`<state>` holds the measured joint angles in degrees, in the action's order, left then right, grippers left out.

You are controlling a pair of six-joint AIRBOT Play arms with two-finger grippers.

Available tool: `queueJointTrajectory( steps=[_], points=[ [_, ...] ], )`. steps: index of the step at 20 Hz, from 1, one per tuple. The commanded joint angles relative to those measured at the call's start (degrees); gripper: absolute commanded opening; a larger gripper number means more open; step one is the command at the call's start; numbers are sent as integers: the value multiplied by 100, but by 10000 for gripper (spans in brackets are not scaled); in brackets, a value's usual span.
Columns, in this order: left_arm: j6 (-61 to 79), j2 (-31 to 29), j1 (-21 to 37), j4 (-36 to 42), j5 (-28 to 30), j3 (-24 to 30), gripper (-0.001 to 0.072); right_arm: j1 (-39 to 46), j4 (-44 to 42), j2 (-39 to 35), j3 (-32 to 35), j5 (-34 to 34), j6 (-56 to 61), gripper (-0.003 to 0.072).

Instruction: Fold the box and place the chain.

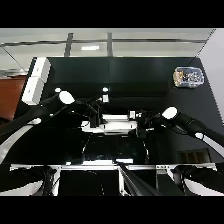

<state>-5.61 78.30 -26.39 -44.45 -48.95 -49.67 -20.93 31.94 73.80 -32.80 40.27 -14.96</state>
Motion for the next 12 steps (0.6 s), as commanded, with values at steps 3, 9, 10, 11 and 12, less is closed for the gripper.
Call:
queueJointTrajectory(
  steps=[3, 9, 10, 11, 12],
  points=[
    [-2730, -999, 308, -1484, -1220, -7, 576, -2, 0, 4, 2, 0, 2, 474],
    [-3724, -1040, 341, 153, -2669, 308, 26, 0, 0, 2, 0, 20, 0, 49],
    [-3648, -1040, 315, 769, -2328, 468, 26, -2, 2, 4, 0, 20, -2, 48],
    [-3495, -1040, 271, 1266, -1829, 603, 26, -2, 2, 4, 0, 20, -2, 49],
    [-3322, -1040, 212, 1617, -1248, 693, 26, -2, 2, 4, 0, 22, -2, 48]
  ],
)
